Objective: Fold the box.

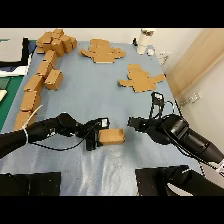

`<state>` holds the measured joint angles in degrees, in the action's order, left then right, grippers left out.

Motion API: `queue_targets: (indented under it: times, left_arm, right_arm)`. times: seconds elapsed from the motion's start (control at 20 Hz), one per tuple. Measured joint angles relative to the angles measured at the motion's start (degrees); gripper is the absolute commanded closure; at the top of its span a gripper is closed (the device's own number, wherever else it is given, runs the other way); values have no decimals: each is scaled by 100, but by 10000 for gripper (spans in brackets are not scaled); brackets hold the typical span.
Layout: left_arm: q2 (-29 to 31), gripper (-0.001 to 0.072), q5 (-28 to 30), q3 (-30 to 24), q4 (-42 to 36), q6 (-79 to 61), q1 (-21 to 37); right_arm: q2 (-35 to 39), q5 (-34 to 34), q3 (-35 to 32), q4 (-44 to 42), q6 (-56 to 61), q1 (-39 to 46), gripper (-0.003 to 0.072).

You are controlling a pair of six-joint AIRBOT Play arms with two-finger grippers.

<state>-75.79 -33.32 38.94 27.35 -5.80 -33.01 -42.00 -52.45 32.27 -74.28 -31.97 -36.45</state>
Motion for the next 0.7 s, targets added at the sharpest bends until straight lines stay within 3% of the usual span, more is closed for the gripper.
queue_targets:
  times: [0.25, 0.45, 0.7]
  left_arm:
    - [527, 241, 98, 94, 660, 1552, 483]
    - [925, 241, 286, 120, 1744, 3451, 1464]
    - [992, 240, 319, 127, 2793, 5803, 2876]
  right_arm:
    - [-55, 186, 7, 17, 0, 2, 682]
    - [-66, 227, 7, 166, -52, 4, 682]
    - [-66, 243, 7, 286, -278, 4, 682]
